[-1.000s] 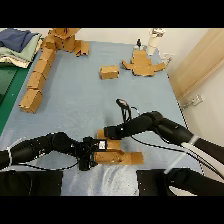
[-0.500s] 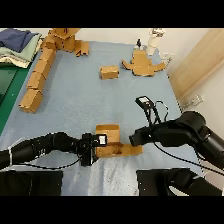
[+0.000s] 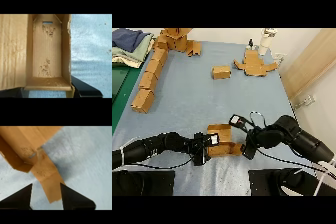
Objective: Fold the box.
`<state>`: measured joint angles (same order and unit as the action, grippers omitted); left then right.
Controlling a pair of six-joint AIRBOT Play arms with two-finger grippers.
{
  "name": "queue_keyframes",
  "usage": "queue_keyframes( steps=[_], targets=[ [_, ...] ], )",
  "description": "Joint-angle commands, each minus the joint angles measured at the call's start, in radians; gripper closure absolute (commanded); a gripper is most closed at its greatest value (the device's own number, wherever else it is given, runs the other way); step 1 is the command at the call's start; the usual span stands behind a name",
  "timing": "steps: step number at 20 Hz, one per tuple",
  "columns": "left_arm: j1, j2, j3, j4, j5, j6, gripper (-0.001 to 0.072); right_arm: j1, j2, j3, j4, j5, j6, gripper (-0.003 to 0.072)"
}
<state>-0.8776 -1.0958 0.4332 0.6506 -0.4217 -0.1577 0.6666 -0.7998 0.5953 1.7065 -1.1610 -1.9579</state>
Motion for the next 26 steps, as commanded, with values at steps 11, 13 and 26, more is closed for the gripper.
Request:
queue_keyframes(
  steps=[11,13,26],
  targets=[
    [-0.001,0.001,0.000,0.000,0.001,0.000,0.0295,0.003,-0.115,-0.009,0.222,0.149,-0.374,0.0469],
    [-0.001,0.001,0.000,0.000,0.001,0.000,0.0295,0.003,-0.115,-0.009,0.241,0.147,-0.389,0.0547],
    [-0.001,0.000,0.000,0.000,0.001,0.000,0.0295,0.015,-0.159,-0.021,0.300,0.208,-0.400,0.0177]
  ],
)
